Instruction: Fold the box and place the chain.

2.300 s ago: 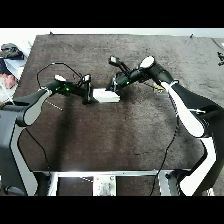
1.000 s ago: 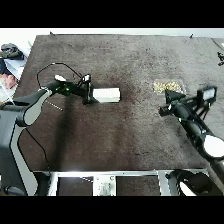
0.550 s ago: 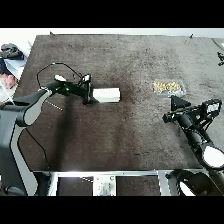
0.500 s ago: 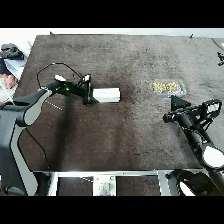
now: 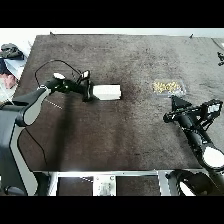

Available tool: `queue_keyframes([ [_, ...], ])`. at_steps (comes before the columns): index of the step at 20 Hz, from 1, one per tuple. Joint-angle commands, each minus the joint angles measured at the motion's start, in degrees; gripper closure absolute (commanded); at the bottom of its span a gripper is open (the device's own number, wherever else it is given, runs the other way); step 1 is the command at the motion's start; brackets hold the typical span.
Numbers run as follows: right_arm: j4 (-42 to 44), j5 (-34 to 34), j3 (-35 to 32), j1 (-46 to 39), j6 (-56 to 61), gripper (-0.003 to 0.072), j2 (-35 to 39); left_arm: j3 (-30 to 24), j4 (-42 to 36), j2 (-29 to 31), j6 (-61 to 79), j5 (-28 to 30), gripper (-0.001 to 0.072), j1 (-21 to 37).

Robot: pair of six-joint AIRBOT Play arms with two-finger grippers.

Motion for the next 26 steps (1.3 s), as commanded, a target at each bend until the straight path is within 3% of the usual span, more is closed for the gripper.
queue_keyframes([
  [1,0.0,0.0,0.0,0.0,0.0,0.0703,0.0,6.1,-1.0,0.1,-9.4,-3.4,0.0704,1.7],
  [5,0.0,0.0,0.0,0.0,0.0,0.0704,0.0,13.0,-1.7,1.0,-16.1,0.3,0.0705,7.0],
  [10,0.0,0.0,0.0,0.0,0.0,0.0703,0.0,13.0,-0.4,7.5,-25.3,20.0,0.0704,17.0],
  [13,0.0,0.0,0.0,0.0,0.0,0.0703,0.0,13.0,8.7,8.3,-37.3,27.3,0.0704,23.8],
  [16,0.0,0.0,0.0,0.0,0.0,0.0703,0.0,12.8,22.7,7.7,-51.0,28.7,0.0703,28.8],
  [18,0.0,0.0,0.0,0.0,0.0,0.0703,0.0,11.1,28.0,7.6,-58.4,31.1,0.0702,31.0],
  [26,0.0,0.0,0.0,0.0,0.0,0.0703,0.0,2.5,28.3,7.6,-60.4,45.8,0.0702,32.2],
])
